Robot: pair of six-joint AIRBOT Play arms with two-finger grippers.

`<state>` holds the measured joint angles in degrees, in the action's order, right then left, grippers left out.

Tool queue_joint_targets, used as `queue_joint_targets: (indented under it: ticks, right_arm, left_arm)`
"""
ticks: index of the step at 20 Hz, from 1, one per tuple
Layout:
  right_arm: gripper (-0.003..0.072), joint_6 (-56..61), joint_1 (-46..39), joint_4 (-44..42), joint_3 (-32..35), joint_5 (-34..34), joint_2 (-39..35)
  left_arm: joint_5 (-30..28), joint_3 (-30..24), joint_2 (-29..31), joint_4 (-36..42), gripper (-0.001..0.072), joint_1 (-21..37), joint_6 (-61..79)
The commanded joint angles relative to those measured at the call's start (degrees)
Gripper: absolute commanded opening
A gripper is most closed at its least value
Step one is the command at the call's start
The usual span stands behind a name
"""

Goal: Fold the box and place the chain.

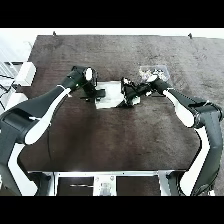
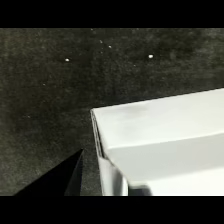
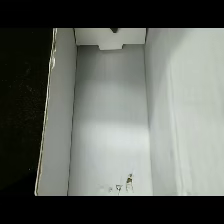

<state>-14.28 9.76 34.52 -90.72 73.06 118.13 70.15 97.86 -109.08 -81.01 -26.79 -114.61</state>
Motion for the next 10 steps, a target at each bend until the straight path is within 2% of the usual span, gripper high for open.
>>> queue_joint_targets:
  ticks: [1,3,6,10]
  right_arm:
    - [0.0596,0.0,0.0,0.0,0.0,0.0,0.0]
    - [0.0596,0.0,0.0,0.0,0.0,0.0,0.0]
    - [0.0596,0.0,0.0,0.0,0.0,0.0,0.0]
    - [0.0596,0.0,0.0,0.0,0.0,0.0,0.0]
  left_arm:
    - [-0.2,0.1,0.0,-1.1,0.0306,0.0,0.0]
    - [-0.2,0.2,0.0,-1.0,0.0300,0.0,0.0]
    - [-0.7,0.2,0.0,-2.3,0.0248,-1.1,0.2]
    - [-0.6,0.3,0.0,-4.1,0.0248,-1.6,0.7]
